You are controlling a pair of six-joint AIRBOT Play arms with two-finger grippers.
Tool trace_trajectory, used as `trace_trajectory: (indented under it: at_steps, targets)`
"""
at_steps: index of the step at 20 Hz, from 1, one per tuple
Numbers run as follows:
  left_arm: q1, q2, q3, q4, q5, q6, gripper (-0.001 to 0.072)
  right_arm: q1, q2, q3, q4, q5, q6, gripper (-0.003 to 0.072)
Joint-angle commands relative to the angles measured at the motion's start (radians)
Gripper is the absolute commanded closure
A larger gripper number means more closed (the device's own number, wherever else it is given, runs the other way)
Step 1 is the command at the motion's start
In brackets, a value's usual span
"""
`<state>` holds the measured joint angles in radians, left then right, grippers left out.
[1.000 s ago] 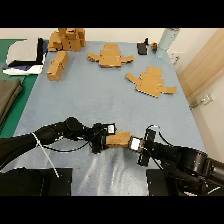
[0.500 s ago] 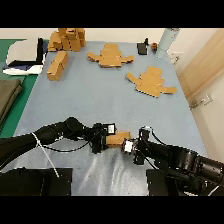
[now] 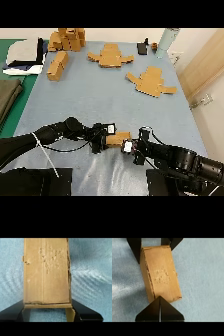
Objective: Fold the box.
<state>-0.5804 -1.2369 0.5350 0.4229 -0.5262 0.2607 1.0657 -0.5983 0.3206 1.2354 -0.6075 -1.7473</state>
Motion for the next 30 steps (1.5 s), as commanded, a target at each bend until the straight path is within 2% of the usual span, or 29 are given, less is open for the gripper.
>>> trace_trajectory:
  at_steps: [1, 27, 29, 30]
  targets:
    - [0.000, 0.000, 0.000, 0.000, 0.000, 0.000, 0.0246, 0.000, -0.001, 0.000, 0.000, -0.006, 0.001, 0.0681]
    - [0.000, 0.000, 0.000, 0.000, 0.000, 0.000, 0.0246, 0.000, 0.008, 0.009, -0.025, -0.011, 0.001, 0.0681]
    - [0.000, 0.000, 0.000, 0.000, 0.000, 0.000, 0.0246, -0.001, 0.015, 0.052, -0.089, -0.090, 0.068, 0.0681]
    - [0.000, 0.000, 0.000, 0.000, 0.000, 0.000, 0.0246, -0.009, 0.016, 0.084, -0.171, -0.163, 0.208, 0.0681]
